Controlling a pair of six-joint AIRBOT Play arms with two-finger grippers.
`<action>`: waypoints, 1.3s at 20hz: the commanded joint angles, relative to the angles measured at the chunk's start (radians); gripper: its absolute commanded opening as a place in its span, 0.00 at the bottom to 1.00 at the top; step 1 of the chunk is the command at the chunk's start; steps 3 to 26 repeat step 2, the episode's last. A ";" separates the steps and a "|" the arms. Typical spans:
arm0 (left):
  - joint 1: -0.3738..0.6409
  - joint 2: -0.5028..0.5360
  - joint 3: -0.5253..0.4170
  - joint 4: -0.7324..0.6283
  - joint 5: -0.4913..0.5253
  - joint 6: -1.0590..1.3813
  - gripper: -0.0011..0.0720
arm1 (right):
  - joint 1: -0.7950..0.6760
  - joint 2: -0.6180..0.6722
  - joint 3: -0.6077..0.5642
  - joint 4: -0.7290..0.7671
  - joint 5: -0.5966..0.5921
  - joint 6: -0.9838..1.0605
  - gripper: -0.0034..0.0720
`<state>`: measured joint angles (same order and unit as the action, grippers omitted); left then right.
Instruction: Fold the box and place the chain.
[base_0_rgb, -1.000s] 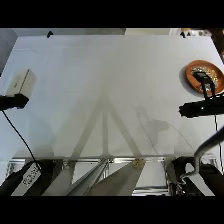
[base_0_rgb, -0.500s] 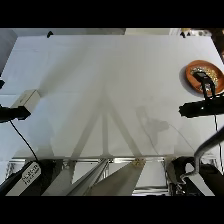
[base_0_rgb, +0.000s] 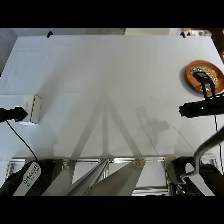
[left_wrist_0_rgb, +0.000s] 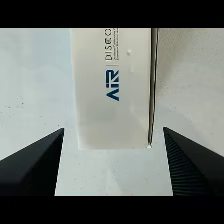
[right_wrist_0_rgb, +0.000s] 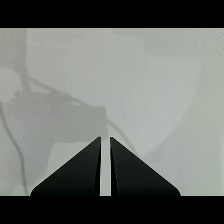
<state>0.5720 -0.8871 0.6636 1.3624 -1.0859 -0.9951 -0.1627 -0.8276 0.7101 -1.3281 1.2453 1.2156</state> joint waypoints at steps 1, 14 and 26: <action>0.000 0.072 0.000 0.003 0.013 0.000 0.97 | 0.000 0.001 0.001 0.000 0.000 0.000 0.15; 0.000 0.076 0.000 0.003 0.018 0.000 0.97 | 0.000 0.001 0.001 0.000 0.000 0.000 0.15; 0.000 0.076 0.000 0.003 0.018 0.000 0.97 | 0.000 0.001 0.001 0.000 0.000 0.000 0.15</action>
